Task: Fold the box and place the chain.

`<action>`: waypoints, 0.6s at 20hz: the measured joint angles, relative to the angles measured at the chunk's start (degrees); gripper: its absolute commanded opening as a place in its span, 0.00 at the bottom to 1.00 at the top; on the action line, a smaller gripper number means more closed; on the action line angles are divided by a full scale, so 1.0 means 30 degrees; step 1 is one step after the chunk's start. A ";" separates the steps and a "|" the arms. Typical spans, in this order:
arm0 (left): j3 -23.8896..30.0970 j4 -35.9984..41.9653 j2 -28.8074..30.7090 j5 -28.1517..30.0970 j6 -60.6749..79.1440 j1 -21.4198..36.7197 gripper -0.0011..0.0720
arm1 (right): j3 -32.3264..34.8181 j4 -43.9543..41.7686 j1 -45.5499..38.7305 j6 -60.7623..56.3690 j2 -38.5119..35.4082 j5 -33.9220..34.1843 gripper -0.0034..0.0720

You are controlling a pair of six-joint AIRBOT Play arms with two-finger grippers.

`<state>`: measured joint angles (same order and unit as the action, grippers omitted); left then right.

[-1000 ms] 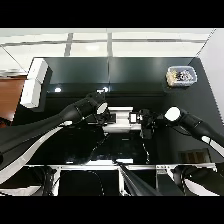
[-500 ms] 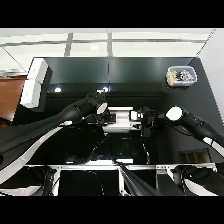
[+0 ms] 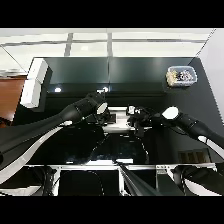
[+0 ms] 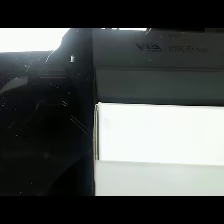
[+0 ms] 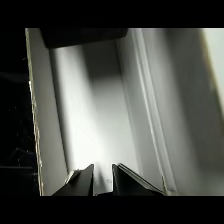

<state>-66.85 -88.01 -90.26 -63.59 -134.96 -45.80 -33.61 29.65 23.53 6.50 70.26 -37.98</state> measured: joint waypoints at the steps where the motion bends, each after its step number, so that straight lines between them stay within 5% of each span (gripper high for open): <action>1: 0.0000 0.0000 0.0000 -0.0007 0.0000 0.0000 0.05 | -0.0007 -0.0248 0.0029 -0.0109 0.0073 0.0117 0.21; 4: 0.0000 0.0007 0.0000 -0.0007 -0.0015 0.0000 0.05 | -0.0007 -0.0576 0.0066 -0.0379 0.0182 0.0335 0.21; 5: 0.0000 0.0007 0.0000 -0.0007 -0.0022 0.0000 0.05 | -0.0007 -0.0656 0.0073 -0.0503 0.0197 0.0372 0.29; 6: 0.0000 0.0007 0.0000 0.0000 -0.0066 0.0000 0.05 | 0.0000 -0.0707 0.0087 -0.0678 0.0211 0.0430 0.52; 8: 0.0000 0.0007 0.0000 0.0000 -0.0066 0.0000 0.05 | -0.0007 -0.0780 0.0087 -0.0831 0.0226 0.0510 0.44; 9: 0.0000 0.0015 0.0000 0.0000 -0.0066 0.0000 0.05 | -0.0007 -0.0772 0.0087 -0.0903 0.0226 0.0590 0.28; 10: 0.0000 0.0015 0.0000 0.0000 -0.0066 0.0000 0.05 | -0.0007 -0.0750 0.0087 -0.0991 0.0226 0.0648 0.33; 11: 0.0000 0.0015 0.0000 0.0000 -0.0066 0.0000 0.05 | 0.0000 -0.0750 0.0087 -0.1056 0.0226 0.0678 0.57; 12: 0.0000 0.0015 0.0000 0.0000 -0.0058 0.0000 0.05 | -0.0007 -0.0743 0.0087 -0.1122 0.0226 0.0663 0.45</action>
